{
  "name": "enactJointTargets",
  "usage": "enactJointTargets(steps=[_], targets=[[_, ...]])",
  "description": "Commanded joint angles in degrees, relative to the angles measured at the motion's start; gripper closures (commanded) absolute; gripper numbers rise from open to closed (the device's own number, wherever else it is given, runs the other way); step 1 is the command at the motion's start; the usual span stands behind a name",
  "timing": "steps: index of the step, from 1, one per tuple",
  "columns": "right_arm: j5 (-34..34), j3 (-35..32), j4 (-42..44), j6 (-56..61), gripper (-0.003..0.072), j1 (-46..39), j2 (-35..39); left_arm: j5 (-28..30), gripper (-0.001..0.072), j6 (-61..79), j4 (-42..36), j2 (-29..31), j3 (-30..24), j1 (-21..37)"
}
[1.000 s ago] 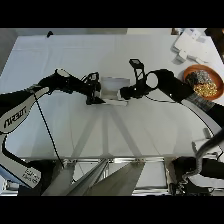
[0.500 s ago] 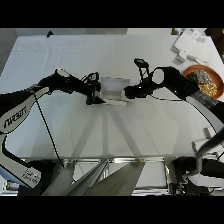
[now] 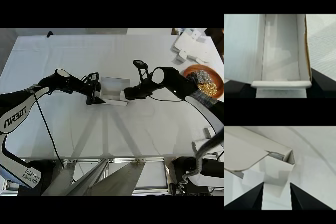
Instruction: Fold the box and place the chain.
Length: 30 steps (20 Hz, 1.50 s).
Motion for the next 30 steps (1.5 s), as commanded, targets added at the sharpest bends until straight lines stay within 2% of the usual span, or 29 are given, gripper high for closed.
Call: enactJointTargets(steps=[1, 6, 12, 21, 26, 30], targets=[[-1.3, 0.0, 1.5, -0.6, 0.0314, 0.0, -0.3, 0.0, 0.0273, 0.0, 0.0, 0.0, 0.0, 0.0], [-3.1, 0.0, 0.3, -0.4, 0.0314, 1.5, -0.5, 0.0, 0.0273, 0.0, 0.0, 0.0, 0.0, 0.0], [-2.0, 0.0, -11.3, 7.6, 0.0302, 4.5, -1.4, 0.0, 0.0273, 0.0, 0.0, 0.0, 0.0, 0.0], [-1.3, 0.0, -23.2, 17.7, 0.0302, 6.6, -1.7, 0.0, 0.0273, 0.0, 0.0, 0.0, 0.0, 0.0], [-2.5, 0.0, -23.3, 18.6, 0.0302, 7.9, -1.7, 0.0, 0.0273, 0.0, 0.0, 0.0, 0.0, 0.0], [-3.5, 0.2, -19.9, 18.6, 0.0283, 8.5, -1.7, 0.0, 0.0273, 0.0, 0.0, 0.0, 0.0, 0.0]])
